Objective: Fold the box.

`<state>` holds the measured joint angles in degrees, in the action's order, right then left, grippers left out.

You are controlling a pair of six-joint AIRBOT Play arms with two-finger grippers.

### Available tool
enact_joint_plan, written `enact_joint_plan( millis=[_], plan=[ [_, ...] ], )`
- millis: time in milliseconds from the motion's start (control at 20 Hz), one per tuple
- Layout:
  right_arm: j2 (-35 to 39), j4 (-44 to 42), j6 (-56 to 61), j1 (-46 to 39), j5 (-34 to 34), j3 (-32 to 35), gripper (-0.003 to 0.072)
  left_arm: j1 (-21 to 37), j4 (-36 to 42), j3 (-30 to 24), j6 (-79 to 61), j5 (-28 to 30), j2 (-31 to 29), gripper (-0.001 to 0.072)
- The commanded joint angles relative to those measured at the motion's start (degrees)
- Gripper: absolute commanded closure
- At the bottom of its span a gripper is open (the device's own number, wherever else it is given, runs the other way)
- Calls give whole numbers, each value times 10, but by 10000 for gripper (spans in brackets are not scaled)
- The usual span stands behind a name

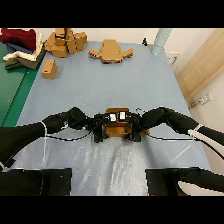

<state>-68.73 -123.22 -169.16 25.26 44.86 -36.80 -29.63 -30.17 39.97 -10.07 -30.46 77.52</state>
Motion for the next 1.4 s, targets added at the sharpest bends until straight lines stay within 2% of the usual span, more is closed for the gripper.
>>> enact_joint_plan(
  millis=[0,250,350,450,600,650,800,950,1000,1100,1200,1250,1350],
  plan=[
    [17,37,68,-3,20,0,-34,0,0,0,0,0,0,385],
    [87,176,237,-3,66,0,-34,0,0,0,0,0,0,385],
    [122,183,282,-3,106,0,-34,0,0,0,0,0,0,385],
    [152,145,296,-3,153,0,-34,0,0,0,0,0,0,385],
    [178,14,432,-2,249,0,-34,0,0,0,0,0,0,385],
    [181,-15,438,1,262,0,-34,0,0,0,0,0,0,385],
    [180,-55,542,19,244,0,-34,0,0,0,0,0,0,385],
    [179,-59,688,42,169,0,-34,0,0,0,0,0,0,385],
    [179,-59,741,47,141,0,19,0,0,0,0,0,0,385],
    [177,-59,796,48,64,-10,678,0,0,0,0,0,0,385],
    [152,-42,787,37,-4,-47,680,0,0,0,0,0,0,385],
    [127,-26,780,26,-12,-75,680,0,0,0,0,0,0,385],
    [54,-8,776,-7,13,-138,682,0,0,0,0,0,0,385]
  ],
)
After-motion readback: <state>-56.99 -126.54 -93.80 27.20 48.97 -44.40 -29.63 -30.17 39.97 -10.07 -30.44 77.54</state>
